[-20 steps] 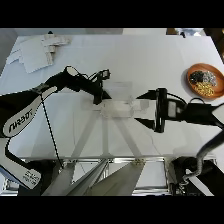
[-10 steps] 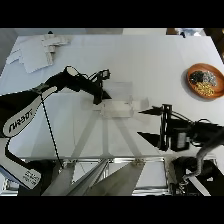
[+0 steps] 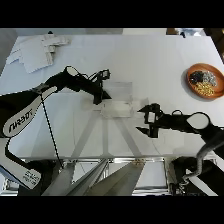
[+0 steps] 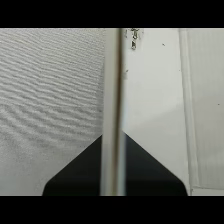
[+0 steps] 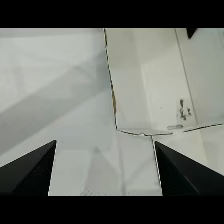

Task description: Fold the box and place the chain.

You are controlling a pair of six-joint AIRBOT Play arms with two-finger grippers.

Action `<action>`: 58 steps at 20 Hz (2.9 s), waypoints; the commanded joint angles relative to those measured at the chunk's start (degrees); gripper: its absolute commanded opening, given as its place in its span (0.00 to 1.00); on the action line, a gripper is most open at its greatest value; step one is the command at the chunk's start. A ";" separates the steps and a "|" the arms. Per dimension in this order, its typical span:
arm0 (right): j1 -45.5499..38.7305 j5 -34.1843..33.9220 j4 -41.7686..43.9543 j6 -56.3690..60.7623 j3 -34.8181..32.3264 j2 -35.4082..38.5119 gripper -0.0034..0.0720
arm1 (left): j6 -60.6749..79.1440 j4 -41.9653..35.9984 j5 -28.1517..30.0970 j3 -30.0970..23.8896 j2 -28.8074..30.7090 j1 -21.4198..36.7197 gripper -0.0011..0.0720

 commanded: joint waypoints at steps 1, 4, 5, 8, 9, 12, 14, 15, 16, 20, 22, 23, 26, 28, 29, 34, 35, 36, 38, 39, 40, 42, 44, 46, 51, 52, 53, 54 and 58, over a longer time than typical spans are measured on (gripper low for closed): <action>0.04 -9.29 5.99 -6.03 -0.13 -7.13 0.96 | 0.02 0.02 0.00 -0.02 0.00 -0.02 0.03; 0.04 -14.49 12.52 -14.60 0.13 -11.04 0.96 | 0.02 0.02 0.00 -0.02 0.00 -0.02 0.03; 0.04 -15.06 15.32 -17.97 0.35 -12.41 0.96 | 0.02 0.00 0.00 -0.02 0.00 -0.02 0.03; 0.04 -14.56 24.41 -26.12 1.51 -16.00 0.96 | 0.02 0.02 0.02 -0.02 0.00 -0.02 0.03; 0.04 -13.49 27.26 -29.31 2.08 -17.25 0.96 | 0.02 0.02 0.00 -0.02 0.00 -0.02 0.03; 0.04 -12.90 31.15 -31.54 3.39 -19.76 0.96 | 0.02 0.02 0.00 -0.02 0.00 -0.02 0.03; 0.04 -12.22 31.12 -32.15 3.50 -19.80 0.96 | 0.02 0.02 0.02 -0.02 0.00 -0.02 0.03; 0.04 -11.85 31.15 -32.15 3.56 -19.80 0.96 | 0.02 0.02 0.00 -0.02 0.00 -0.02 0.03; 0.04 -10.86 31.17 -32.13 3.63 -19.80 0.96 | 0.02 0.00 0.00 -0.02 0.00 -0.02 0.03; 0.04 -7.91 32.59 -29.53 3.80 -19.80 0.96 | 0.02 0.02 0.00 -0.02 0.00 -0.02 0.03; 0.04 -9.05 32.41 -28.57 4.22 -19.80 0.96 | 0.02 0.02 0.02 -0.02 0.00 -0.02 0.03; 0.04 -9.94 32.11 -26.80 4.90 -19.78 0.96 | 0.02 0.02 0.00 -0.02 0.00 -0.02 0.03; -0.04 -10.51 27.65 -19.43 8.44 -19.80 0.96 | 0.02 0.02 0.00 -0.02 0.00 -0.02 0.03; -0.13 -10.51 21.77 -14.10 10.73 -19.80 0.96 | 0.02 0.02 0.00 -0.02 0.00 -0.02 0.03; -0.13 -10.08 17.35 -10.08 11.76 -19.80 0.96 | 0.02 0.02 0.00 -0.02 0.00 -0.02 0.03; -1.03 -7.26 6.54 -4.07 13.25 -20.50 0.96 | 0.02 0.02 0.02 -0.02 0.00 -0.02 0.03; -2.27 -5.97 6.51 -3.61 13.66 -21.20 0.96 | 0.02 0.02 0.02 -0.02 0.00 -0.02 0.03; -3.43 -4.31 6.47 -3.06 14.27 -21.92 0.96 | 0.02 0.02 0.02 -0.02 0.00 -0.02 0.03; -4.90 -0.55 6.08 -3.08 16.04 -23.26 0.96 | 0.02 0.02 0.02 -0.02 0.00 -0.02 0.03; -5.14 0.76 6.01 -3.10 16.90 -23.87 0.96 | 0.02 0.02 0.02 -0.02 0.00 -0.02 0.03; -5.14 0.96 5.84 -3.17 17.53 -24.39 0.96 | 0.02 0.02 0.00 -0.02 0.00 -0.02 0.03; -5.14 0.96 5.62 -3.28 18.40 -25.09 0.96 | 0.02 0.02 0.00 -0.02 0.00 -0.02 0.03; -5.14 1.25 5.64 -3.26 19.52 -26.18 0.96 | 0.02 0.02 0.00 -0.02 0.00 -0.02 0.03; -5.35 4.48 5.46 -3.26 21.49 -28.22 0.96 | 0.02 0.00 0.00 -0.02 0.00 -0.02 0.03; -8.37 9.35 4.63 -2.38 25.33 -31.19 0.96 | 0.02 0.00 0.00 -0.02 0.00 -0.02 0.03; -9.25 9.77 4.61 -2.40 25.70 -31.34 0.96 | 0.02 0.00 0.00 -0.02 0.00 -0.02 0.03; -9.99 10.19 4.61 -2.45 26.03 -31.58 0.96 | 0.02 0.02 0.00 -0.02 0.00 -0.02 0.03; -10.36 10.29 4.59 -2.45 26.27 -31.93 0.96 | 0.02 0.02 0.00 -0.02 0.00 -0.02 0.03; -10.47 14.88 5.05 -1.55 27.47 -33.83 0.96 | 0.02 0.02 0.00 -0.02 0.00 -0.02 0.03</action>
